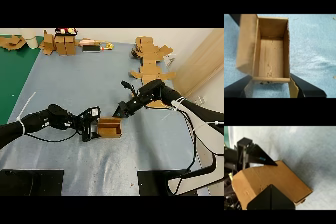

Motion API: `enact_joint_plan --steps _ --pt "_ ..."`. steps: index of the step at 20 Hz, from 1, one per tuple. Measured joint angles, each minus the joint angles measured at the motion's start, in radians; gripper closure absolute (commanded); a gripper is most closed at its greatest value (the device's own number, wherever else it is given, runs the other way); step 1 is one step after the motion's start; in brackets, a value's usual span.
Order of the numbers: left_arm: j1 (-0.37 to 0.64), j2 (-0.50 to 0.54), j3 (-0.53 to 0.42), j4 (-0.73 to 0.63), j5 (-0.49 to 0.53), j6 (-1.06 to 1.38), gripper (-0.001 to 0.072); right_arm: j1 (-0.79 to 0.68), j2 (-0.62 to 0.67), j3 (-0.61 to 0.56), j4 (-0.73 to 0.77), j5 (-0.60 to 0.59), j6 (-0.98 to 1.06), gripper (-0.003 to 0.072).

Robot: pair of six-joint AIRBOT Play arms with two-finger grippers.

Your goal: Fold the box.

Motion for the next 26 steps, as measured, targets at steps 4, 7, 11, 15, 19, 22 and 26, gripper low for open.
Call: enact_joint_plan --steps 4,7,11,15,19,22,26 --pt "0.000 0.000 0.000 0.000 0.000 0.000 0.0168 0.027 0.085 -0.103 -0.023 0.055 -0.096 0.0684" --pt "0.000 0.000 0.000 0.000 0.000 0.000 0.0168 0.077 0.175 -0.175 -0.092 0.161 -0.154 0.0684" --pt "0.000 0.000 0.000 0.000 0.000 0.000 0.0168 0.174 0.263 -0.229 -0.223 0.323 -0.196 0.0684" --pt "0.000 0.000 0.000 0.000 0.000 0.000 0.0169 0.265 0.342 -0.246 -0.300 0.440 -0.238 0.0683" --pt "0.000 0.000 0.000 -0.001 0.000 0.000 0.0169 0.323 0.423 -0.278 -0.331 0.511 -0.329 0.0479" --pt "0.000 0.000 0.000 0.000 0.000 0.000 0.0169 0.340 0.454 -0.293 -0.348 0.537 -0.389 0.0370" --pt "0.000 0.000 0.000 0.000 0.000 0.000 0.0168 0.347 0.481 -0.302 -0.355 0.479 -0.463 0.0174"
